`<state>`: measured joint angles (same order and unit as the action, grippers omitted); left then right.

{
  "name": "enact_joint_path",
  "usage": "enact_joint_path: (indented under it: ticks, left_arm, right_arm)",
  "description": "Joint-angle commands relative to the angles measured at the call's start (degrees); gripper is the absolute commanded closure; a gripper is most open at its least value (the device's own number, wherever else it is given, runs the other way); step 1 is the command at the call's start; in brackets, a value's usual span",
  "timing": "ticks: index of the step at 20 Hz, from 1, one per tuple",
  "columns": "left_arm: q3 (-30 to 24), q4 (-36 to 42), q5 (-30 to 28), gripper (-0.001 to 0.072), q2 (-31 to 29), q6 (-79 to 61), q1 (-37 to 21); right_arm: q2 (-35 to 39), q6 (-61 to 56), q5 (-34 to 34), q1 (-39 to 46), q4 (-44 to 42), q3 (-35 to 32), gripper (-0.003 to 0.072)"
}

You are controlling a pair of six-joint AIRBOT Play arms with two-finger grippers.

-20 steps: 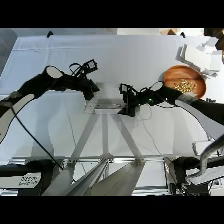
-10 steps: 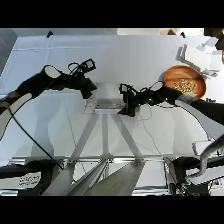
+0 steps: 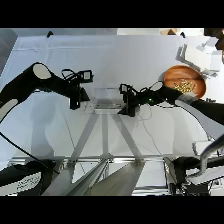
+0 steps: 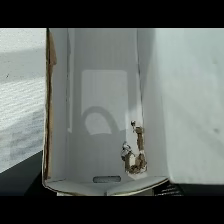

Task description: Fold the box and place the chain.

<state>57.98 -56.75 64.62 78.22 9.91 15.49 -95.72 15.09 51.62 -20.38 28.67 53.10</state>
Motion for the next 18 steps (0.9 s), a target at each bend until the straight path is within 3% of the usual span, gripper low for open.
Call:
enact_joint_path:
  ticks: [1, 3, 7, 16, 18]
  left_arm:
    - [-1.0, -7.5, -3.2, 0.0705, 1.5, 4.6, 2.4]
    - [-1.0, -16.8, -6.3, 0.0705, 2.5, 11.2, 4.0]
    - [-1.0, -33.9, -5.9, 0.0704, 3.0, 21.9, 5.3]
    - [-1.2, -29.9, -5.0, 0.0703, 3.4, 13.1, 4.7]
    - [-2.4, -26.1, -5.1, 0.0703, 3.4, 9.6, 2.9]
  right_arm:
    - [0.0, 0.0, 0.0, 0.0, 0.0, 0.0, 0.0191]
    - [0.0, 0.0, 0.0, 0.0, 0.0, 0.0, 0.0191]
    - [0.0, 0.0, 0.0, 0.0, 0.0, 0.0, 0.0191]
    - [0.0, 0.0, 0.0, 0.0, 0.0, 0.0, 0.0191]
    - [0.0, 0.0, 0.0, 0.0, 0.0, 0.0, 0.0191]
